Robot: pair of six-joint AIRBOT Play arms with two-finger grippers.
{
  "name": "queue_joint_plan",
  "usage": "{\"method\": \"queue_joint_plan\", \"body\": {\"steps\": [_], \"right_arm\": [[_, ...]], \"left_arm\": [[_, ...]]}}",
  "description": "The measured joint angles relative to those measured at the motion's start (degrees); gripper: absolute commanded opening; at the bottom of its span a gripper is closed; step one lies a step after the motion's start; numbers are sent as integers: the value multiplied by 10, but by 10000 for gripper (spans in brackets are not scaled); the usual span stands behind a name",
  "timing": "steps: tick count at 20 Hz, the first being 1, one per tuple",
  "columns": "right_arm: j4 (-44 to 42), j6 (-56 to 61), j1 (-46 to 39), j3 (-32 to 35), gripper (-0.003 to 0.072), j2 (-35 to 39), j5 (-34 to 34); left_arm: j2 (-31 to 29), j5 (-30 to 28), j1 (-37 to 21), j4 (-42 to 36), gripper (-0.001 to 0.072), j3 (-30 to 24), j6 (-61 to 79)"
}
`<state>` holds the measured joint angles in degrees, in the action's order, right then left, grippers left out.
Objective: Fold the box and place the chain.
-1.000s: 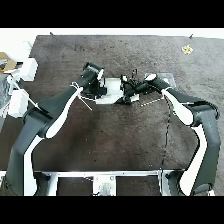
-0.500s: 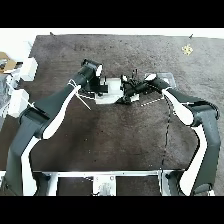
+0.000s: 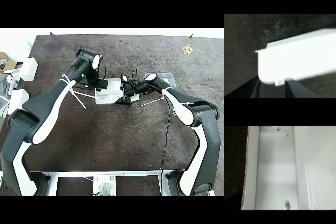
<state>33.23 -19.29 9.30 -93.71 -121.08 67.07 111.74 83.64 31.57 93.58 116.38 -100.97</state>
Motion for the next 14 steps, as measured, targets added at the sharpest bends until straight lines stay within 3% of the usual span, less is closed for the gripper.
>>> {"method": "queue_joint_plan", "body": {"steps": [7, 10, 11, 12, 14], "right_arm": [[0, 0, 0, 0, 447, 0, 0], [0, 0, 0, 0, 447, 0, 0], [0, 0, 0, 0, 447, 0, 0], [0, 0, 0, 0, 448, 0, 0], [0, 0, 0, 0, 448, 0, 0]], "left_arm": [[-30, -83, -10, 9, 327, 1, 188], [-36, -97, -42, -27, 328, 1, 266], [-38, -99, -56, -51, 341, 1, 295], [-39, -101, -74, -84, 474, 1, 327], [-41, -104, -112, -151, 495, 0, 387]]}}
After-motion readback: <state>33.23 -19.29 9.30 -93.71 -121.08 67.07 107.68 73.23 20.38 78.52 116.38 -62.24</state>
